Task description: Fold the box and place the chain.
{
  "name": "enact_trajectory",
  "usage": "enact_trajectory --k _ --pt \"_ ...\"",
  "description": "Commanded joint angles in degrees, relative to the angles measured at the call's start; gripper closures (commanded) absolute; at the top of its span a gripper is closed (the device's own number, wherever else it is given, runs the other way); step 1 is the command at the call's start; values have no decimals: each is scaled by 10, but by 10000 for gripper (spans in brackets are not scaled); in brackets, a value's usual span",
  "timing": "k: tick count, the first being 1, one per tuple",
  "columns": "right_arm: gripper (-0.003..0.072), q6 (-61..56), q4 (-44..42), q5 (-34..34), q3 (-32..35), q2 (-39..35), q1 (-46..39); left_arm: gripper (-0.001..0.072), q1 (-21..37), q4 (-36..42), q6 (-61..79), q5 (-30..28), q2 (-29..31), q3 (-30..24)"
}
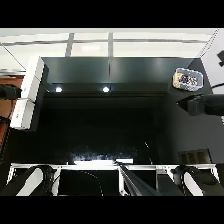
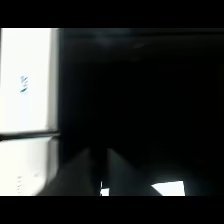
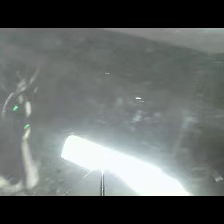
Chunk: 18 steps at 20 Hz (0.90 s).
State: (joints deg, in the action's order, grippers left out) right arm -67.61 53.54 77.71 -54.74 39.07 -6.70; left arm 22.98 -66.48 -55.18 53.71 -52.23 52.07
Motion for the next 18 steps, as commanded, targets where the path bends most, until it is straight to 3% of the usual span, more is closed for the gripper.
enact_trajectory --k 1,4,8,10,13,18 --pt "679 -37 80 -47 4 -75 0 687 -88 24 -58 35 59 1" --pt "680 -20 106 -160 74 -162 0 688 -189 58 -74 15 112 -58" --pt "679 -20 76 -271 248 -191 0 687 -342 69 -50 -175 182 -214" --pt "678 -20 66 -370 320 -187 0 686 -385 72 -59 -234 183 -253" --pt "677 -20 123 -440 334 -181 0 686 -389 71 -73 -248 171 -259" --pt "675 -21 139 -383 331 -181 0 685 -375 72 -72 -250 172 -259"
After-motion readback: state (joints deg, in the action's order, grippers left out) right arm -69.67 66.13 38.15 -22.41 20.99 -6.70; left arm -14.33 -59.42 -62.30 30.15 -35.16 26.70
